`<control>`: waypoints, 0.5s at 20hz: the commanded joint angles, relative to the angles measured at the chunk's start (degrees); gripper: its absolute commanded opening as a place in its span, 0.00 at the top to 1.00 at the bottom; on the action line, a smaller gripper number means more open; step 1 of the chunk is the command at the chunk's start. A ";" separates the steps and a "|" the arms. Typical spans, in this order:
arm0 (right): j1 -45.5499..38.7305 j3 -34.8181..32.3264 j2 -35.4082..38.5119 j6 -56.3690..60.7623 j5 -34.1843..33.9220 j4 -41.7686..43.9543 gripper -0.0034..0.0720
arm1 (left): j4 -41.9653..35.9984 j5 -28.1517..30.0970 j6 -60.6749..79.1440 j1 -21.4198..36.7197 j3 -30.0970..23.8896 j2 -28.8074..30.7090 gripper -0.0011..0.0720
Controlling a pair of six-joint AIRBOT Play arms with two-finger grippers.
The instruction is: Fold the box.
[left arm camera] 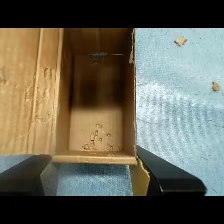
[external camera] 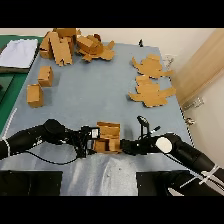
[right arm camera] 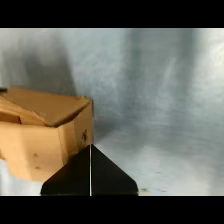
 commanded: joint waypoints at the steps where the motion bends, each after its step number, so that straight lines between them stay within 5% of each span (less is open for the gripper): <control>1: 0.00 1.40 3.87 -0.90 -0.72 0.50 0.95 | 0.13 -0.22 0.00 -0.02 0.04 0.04 0.27; 6: -0.02 1.62 6.73 -0.92 -0.59 0.57 0.95 | 0.13 -0.20 0.00 -0.02 0.04 0.04 0.27; 8: -0.02 1.62 6.71 -1.09 -0.59 0.55 0.81 | 0.13 -0.22 0.00 -0.02 0.04 0.04 0.27; 10: -0.02 1.62 6.71 -1.07 -0.57 0.26 0.81 | 0.11 -0.22 0.00 -0.02 0.04 0.04 0.27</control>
